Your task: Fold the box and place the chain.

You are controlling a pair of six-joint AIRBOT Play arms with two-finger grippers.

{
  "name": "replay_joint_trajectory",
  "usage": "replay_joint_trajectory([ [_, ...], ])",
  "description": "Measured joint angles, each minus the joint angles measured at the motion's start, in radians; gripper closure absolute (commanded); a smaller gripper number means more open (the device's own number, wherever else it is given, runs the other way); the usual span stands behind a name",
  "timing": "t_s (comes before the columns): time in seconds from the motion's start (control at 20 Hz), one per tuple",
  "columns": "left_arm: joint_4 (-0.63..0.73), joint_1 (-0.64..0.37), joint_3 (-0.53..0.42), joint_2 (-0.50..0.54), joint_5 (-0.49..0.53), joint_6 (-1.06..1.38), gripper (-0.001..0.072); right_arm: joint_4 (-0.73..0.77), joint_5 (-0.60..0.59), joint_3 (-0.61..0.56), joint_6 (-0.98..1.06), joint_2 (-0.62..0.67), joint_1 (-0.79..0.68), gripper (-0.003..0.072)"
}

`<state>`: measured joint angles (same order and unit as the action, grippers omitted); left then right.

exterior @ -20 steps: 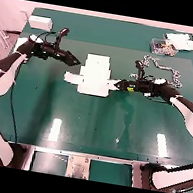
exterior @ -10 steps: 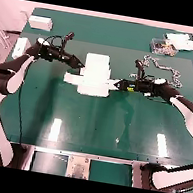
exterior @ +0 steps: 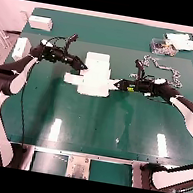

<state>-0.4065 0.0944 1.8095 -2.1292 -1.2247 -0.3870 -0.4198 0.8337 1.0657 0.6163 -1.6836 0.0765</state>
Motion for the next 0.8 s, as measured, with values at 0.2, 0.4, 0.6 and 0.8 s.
replay_joint_trajectory([
  [0.2,0.001,0.0,0.0,0.0,-0.006,0.003,0.0232,0.0,0.002,0.0,0.0,0.0,0.0,0.068],
  [0.4,0.005,0.0,0.0,-0.013,-0.029,0.003,0.0233,0.0,0.003,0.0,-0.001,0.0,0.0,0.0679],
  [0.6,0.014,0.0,0.0,-0.029,-0.043,0.003,0.0304,0.0,0.004,0.0,-0.001,0.0,0.0,0.0679],
  [0.8,0.023,0.0,0.0,-0.032,-0.044,0.012,0.0363,0.0,0.004,0.0,-0.001,0.0,0.0,0.0679],
])
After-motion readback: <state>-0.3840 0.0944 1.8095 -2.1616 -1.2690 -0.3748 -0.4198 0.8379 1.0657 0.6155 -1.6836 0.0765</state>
